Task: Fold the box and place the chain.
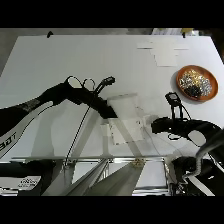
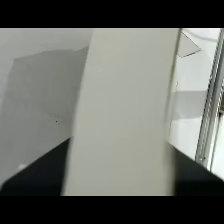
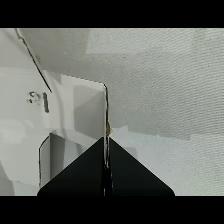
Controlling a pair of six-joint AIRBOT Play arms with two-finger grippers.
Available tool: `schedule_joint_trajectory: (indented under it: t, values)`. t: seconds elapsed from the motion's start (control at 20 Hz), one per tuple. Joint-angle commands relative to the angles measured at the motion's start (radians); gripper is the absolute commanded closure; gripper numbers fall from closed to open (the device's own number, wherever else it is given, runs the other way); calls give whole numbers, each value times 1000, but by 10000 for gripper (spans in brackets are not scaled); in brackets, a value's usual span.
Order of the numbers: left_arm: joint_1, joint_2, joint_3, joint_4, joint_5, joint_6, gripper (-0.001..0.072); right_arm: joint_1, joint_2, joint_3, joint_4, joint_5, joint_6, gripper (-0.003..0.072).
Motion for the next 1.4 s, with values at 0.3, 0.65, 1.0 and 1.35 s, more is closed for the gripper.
schedule_joint_trajectory:
  t: [0.3,0.65,1.0,1.35]
  values:
    - [-1,-3,-1,56,-25,227,705,1,1,0,2,0,0,667]
    - [-1,20,0,49,8,434,706,1,1,35,20,-70,-28,667]
    - [-14,42,42,103,-1,435,708,1,8,89,19,-24,-56,331]
    - [-95,40,87,202,146,427,707,1,40,256,-191,106,-112,336]
